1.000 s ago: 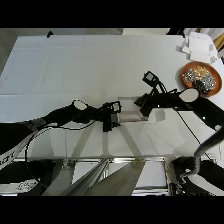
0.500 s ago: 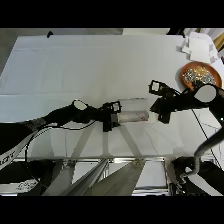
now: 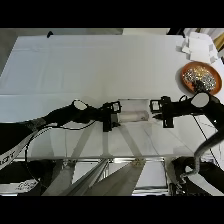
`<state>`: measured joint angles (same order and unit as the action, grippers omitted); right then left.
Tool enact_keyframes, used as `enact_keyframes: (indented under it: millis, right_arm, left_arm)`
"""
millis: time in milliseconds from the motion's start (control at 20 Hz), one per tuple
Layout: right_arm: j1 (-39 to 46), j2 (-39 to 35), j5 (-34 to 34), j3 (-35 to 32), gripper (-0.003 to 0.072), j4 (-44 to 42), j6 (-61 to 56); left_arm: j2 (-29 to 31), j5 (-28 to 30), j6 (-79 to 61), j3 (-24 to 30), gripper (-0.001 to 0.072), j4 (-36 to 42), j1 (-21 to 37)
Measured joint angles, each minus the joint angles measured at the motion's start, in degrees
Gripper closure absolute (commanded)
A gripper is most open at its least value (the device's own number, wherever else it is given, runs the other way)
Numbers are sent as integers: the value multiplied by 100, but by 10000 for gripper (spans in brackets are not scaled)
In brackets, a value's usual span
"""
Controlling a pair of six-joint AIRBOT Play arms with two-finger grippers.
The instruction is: Fold the box and place the chain.
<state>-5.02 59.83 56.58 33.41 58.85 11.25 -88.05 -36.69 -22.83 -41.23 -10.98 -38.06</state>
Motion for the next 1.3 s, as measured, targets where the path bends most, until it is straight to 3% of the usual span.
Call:
enact_keyframes:
  millis: [350, 1200, 1300]
  right_arm:
    - [-142, 317, -354, -138, 534, -404, 713]
    - [-568, 503, -649, -155, 532, -986, 837]
    - [-647, 592, -682, -155, 476, -999, 837]
  left_arm:
    - [0, 2, -2, 0, 457, 0, 0]
    - [0, 2, -13, 0, 457, -7, 0]
    - [0, 2, -13, 0, 457, -9, 0]
